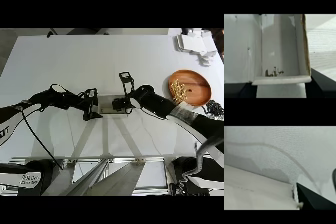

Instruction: Fold the box and place the chain.

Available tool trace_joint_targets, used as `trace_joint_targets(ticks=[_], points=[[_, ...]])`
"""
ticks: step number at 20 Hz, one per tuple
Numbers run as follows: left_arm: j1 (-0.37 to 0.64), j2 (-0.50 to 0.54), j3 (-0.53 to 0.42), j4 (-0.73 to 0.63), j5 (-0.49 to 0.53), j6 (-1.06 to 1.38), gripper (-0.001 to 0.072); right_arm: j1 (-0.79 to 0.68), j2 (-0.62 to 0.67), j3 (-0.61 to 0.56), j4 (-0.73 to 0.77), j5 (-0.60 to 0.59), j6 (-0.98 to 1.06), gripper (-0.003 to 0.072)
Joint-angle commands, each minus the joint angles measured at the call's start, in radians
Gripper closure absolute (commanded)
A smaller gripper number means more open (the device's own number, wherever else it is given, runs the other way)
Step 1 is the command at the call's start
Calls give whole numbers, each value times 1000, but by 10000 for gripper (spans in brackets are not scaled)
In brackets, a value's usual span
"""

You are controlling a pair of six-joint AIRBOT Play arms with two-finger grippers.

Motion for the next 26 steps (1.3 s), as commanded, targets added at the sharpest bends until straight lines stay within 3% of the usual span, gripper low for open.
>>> trace_joint_targets(ticks=[1, 6, 11, 12, 15, 19, 26], points=[[0, 0, 0, -2, 1, -3, 498, -10, 67, 0, 8, 79, -30, 124], [0, 0, 0, -2, 1, -3, 498, -124, 291, 0, 9, 217, -195, 124], [0, 0, 0, -2, 1, -3, 498, -441, 417, 0, 8, 298, -389, 117], [0, 0, 0, -2, 1, -3, 498, -517, 414, -1, 8, 317, -421, 55], [0, 0, 0, -2, 1, -3, 498, -711, 380, -2, -3, 271, -482, -26], [0, 0, 0, -2, 1, -3, 498, -879, 244, 0, 17, 207, -505, -34], [0, 0, 0, -2, 1, -3, 498, -905, -60, 55, 79, 71, -522, -34]])
